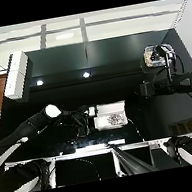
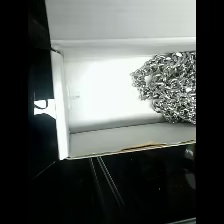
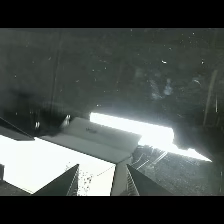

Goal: Fold the box and place the chain.

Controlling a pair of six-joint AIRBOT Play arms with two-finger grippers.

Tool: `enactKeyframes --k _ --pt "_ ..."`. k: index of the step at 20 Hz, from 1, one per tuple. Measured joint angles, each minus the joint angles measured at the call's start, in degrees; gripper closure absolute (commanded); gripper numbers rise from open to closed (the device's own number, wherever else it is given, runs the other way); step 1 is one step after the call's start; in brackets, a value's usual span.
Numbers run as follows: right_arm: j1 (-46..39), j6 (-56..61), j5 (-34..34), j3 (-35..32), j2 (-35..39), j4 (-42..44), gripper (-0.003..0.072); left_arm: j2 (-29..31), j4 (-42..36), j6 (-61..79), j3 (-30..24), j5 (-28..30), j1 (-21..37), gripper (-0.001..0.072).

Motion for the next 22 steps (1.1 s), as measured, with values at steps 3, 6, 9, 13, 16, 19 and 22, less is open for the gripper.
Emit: enactKeyframes --k 3,6,9,13,16,19,22 --pt "0.44 -1.36 -0.09 0.0 0.0 -0.24 0.0032 -0.09 -0.09 -0.07 0.02 1.42 -0.42 0.0217" --pt "2.4 -3.32 -1.2 0.0 -0.61 -0.15 -0.0034 0.22 0.07 -0.42 0.02 3.43 -0.59 0.0217" --pt "4.02 -5.73 -5.44 0.0 -3.63 1.07 -0.0033 0.46 0.33 -0.63 0.02 4.68 -0.63 0.0216" --pt "4.94 -16.26 -9.75 0.07 -11.3 8.55 -0.0033 0.59 0.46 -0.81 0.02 5.53 -0.63 0.0216" --pt "5.9 -31.21 -8.61 0.11 -14.99 11.67 -0.0033 0.59 0.46 -0.79 0.02 6.1 -0.63 0.0217" --pt "6.36 -46.1 -3.74 1.18 -15.63 13.0 -0.0033 0.61 0.46 -0.79 0.02 6.49 -0.66 0.0217" --pt "6.78 -54.62 2.49 2.29 -15.28 12.63 -0.0033 0.61 0.63 -0.81 0.02 6.69 -0.66 0.0216"
